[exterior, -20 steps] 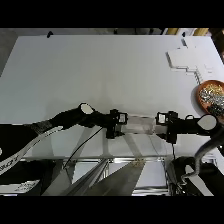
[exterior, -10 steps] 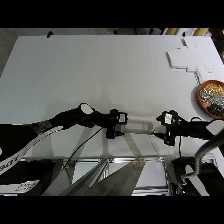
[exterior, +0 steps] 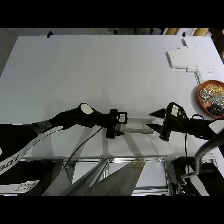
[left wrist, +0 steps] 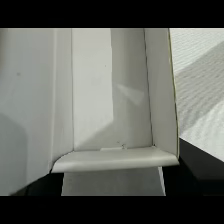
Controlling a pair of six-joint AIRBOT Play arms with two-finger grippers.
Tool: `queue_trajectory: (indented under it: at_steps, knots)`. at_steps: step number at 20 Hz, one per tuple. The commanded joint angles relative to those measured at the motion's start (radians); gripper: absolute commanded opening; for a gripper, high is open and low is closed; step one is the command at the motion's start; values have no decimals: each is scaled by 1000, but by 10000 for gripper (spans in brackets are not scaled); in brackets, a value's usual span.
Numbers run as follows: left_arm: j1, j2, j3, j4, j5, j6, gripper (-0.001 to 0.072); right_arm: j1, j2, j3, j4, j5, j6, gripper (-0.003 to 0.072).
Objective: Fold the box and place the chain.
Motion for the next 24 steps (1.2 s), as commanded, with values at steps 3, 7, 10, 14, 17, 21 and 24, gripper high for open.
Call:
queue_trajectory:
  at_steps: [3, 7, 10, 14, 17, 21, 24]
  knots:
    - [0, 0, 0, 3, -6, 1, 345, 0, 5, 1, -68, -119, 30, 515]
    - [0, 0, 0, 3, -6, 1, 345, 0, 9, 1, -256, -61, 145, 513]
    - [0, 0, 0, 3, -6, 1, 345, 0, 6, 0, -308, 18, 161, 363]
    - [0, 0, 0, 3, -5, 1, 345, 0, -28, -27, -299, -5, 153, 312]
    - [0, 0, 0, 3, -6, 1, 345, 0, -50, -34, -289, -47, 152, 312]
    - [0, 0, 0, 3, -6, 1, 345, 0, -74, -34, -296, -54, 152, 275]
    - [0, 0, 0, 3, -6, 1, 345, 0, -85, -34, -298, -60, 152, 276]
